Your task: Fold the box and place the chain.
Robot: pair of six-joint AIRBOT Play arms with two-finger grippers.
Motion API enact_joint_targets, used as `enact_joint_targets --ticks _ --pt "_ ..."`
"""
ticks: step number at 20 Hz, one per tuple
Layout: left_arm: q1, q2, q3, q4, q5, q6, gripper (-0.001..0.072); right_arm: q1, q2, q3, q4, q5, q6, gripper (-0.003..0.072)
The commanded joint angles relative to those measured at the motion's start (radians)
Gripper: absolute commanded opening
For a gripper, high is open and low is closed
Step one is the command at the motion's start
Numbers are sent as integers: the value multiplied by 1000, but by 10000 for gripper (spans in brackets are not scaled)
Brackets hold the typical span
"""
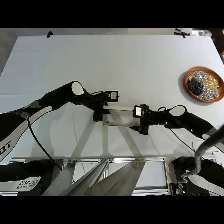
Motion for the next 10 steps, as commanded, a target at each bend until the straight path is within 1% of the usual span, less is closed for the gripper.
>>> enact_joint_targets --ticks 1,6,10 --pt "0 -1 1 0 1 0 12 1 0 9 19 3 -14 650" --pt "0 -1 1 0 1 0 12 1 -16 19 20 11 -14 650" --pt "0 -1 1 0 1 0 12 1 -109 75 16 92 -10 649"
